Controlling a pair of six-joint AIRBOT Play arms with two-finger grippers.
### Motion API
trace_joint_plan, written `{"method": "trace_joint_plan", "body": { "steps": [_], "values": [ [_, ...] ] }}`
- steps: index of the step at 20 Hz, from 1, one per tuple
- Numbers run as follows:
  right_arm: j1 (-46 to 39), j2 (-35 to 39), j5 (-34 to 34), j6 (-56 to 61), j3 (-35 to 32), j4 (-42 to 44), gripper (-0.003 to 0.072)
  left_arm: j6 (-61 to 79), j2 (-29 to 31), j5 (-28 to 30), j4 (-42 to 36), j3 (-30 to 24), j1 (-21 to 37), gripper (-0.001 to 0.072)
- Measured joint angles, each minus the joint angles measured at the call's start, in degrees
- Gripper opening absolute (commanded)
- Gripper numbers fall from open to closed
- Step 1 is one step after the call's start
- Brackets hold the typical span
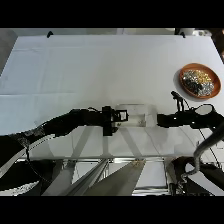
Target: Fold the box and place the chain.
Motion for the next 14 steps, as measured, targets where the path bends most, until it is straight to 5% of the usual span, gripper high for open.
{"method": "trace_joint_plan", "body": {
  "steps": [4,9,14],
  "values": [
    [0.00,1.90,0.74,-2.58,0.00,2.86,0.0018,0.00,0.00,0.00,0.00,0.00,0.00,0.0196],
    [0.00,5.86,2.60,-3.67,0.00,4.02,0.0197,0.00,0.00,0.00,0.00,0.00,0.00,0.0196],
    [0.00,7.45,5.70,-4.98,0.02,6.05,0.0200,-0.02,0.00,0.00,0.00,0.00,0.00,0.0196]
  ]
}}
